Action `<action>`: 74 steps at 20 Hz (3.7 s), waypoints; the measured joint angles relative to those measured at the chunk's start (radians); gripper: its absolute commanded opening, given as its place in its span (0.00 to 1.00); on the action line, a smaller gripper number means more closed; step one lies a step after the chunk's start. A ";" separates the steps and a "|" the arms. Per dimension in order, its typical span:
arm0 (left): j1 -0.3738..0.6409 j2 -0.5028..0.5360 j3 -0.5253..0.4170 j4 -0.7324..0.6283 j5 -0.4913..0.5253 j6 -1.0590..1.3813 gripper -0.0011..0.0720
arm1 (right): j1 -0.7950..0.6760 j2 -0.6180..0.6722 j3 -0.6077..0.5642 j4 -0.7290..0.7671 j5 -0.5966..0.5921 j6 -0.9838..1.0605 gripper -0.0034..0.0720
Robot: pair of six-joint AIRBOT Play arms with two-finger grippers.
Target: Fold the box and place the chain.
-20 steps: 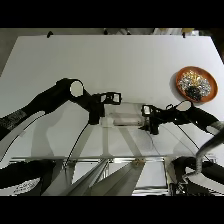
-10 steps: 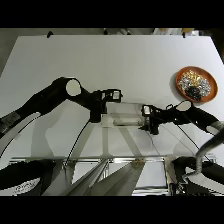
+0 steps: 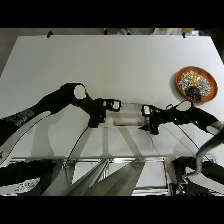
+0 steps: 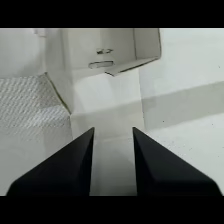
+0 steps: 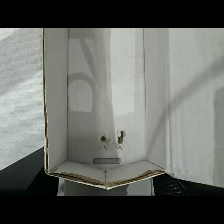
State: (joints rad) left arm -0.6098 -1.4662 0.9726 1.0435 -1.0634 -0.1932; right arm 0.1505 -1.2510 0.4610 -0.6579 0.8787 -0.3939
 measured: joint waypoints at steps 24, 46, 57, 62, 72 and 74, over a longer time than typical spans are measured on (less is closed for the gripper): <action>-0.076 -0.029 -0.035 -0.189 0.183 0.104 0.28 | 0.000 0.000 0.000 0.000 0.000 0.000 0.65; 0.015 0.154 -0.035 -0.038 0.023 -0.460 0.01 | 0.000 0.000 0.000 0.000 0.000 0.000 0.65; 0.217 0.138 -0.141 -0.106 0.022 -0.951 0.03 | 0.000 0.000 0.000 0.000 0.000 0.000 0.65; 0.153 0.024 -0.160 -0.217 0.080 -0.986 0.02 | 0.000 0.000 0.000 0.000 0.000 0.000 0.65; 0.086 0.084 -0.164 -0.329 0.154 -1.000 0.08 | 0.000 0.000 0.000 0.000 0.000 0.000 0.65; 0.078 0.101 -0.164 -0.339 0.159 -1.004 0.23 | 0.000 0.000 0.000 0.000 0.000 0.000 0.65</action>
State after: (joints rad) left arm -0.5320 -1.3651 0.8089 0.7048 -0.9039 -1.1976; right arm 0.1505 -1.2510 0.4610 -0.6575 0.8787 -0.3935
